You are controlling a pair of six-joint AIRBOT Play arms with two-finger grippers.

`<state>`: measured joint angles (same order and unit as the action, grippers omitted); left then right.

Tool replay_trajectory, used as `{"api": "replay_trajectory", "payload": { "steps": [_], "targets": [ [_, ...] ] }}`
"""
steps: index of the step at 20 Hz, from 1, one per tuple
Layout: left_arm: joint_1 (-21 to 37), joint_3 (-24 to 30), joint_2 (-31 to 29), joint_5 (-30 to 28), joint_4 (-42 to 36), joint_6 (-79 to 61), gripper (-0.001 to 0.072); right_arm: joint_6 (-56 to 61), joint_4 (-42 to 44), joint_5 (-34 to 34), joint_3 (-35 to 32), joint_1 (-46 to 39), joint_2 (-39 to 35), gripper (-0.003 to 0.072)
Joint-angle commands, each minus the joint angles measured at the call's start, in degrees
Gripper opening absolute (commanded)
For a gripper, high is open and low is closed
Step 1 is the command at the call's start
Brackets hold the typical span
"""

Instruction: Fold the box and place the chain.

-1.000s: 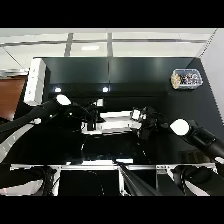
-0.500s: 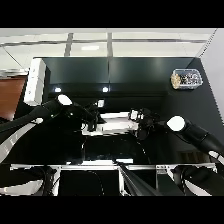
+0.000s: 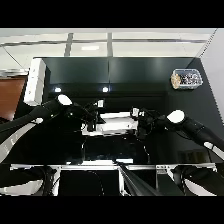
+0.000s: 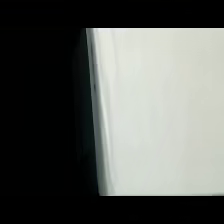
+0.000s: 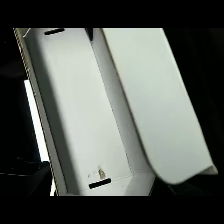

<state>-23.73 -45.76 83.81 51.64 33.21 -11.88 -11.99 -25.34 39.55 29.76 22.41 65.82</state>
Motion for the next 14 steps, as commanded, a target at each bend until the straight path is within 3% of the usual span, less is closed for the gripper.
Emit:
{"api": "replay_trajectory", "payload": {
  "steps": [1, 14],
  "targets": [
    [-0.04, -0.07, 0.07, -0.02, -0.13, 0.02, 0.0027, -4.07, 1.75, 2.73, 0.2, -0.79, 2.56, 0.0711],
    [-0.04, -0.07, 0.07, -0.04, -0.13, 0.07, 0.0027, -7.1, -1.14, 3.74, 1.16, -0.26, 6.03, 0.0711]
  ]
}}
